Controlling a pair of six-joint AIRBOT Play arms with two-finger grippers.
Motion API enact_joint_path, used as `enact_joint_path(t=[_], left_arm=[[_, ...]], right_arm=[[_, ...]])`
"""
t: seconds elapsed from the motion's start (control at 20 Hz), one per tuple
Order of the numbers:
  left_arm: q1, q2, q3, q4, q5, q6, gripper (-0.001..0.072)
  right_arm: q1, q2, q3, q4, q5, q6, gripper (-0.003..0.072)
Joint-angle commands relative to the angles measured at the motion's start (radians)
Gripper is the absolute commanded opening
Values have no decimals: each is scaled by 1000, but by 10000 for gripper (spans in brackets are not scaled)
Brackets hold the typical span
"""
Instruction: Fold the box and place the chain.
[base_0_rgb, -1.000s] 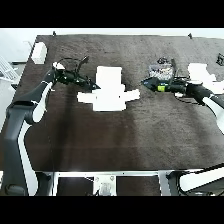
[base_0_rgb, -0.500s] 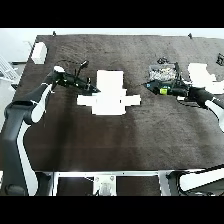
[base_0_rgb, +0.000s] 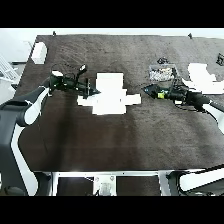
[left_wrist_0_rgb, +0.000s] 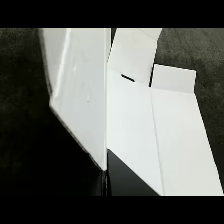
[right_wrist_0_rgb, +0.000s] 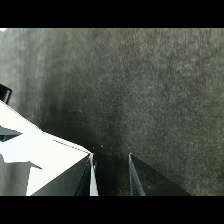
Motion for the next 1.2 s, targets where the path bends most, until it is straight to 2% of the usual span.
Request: enact_joint_path(t=[0.0, 0.3, 0.9, 1.15], left_arm=[[1, 8, -18, 0, 11, 45, 16], [-23, 8, -18, 87, 19, 80, 16], [-23, 8, -42, 71, 54, 89, 16], [-23, 8, -41, 69, 42, 87, 22]], right_arm=[[2, 0, -3, 24, -3, -21, 291], [7, 0, -3, 24, -2, -21, 290], [8, 0, -3, 24, -2, -33, 291], [9, 1, -3, 76, -32, -122, 292]])
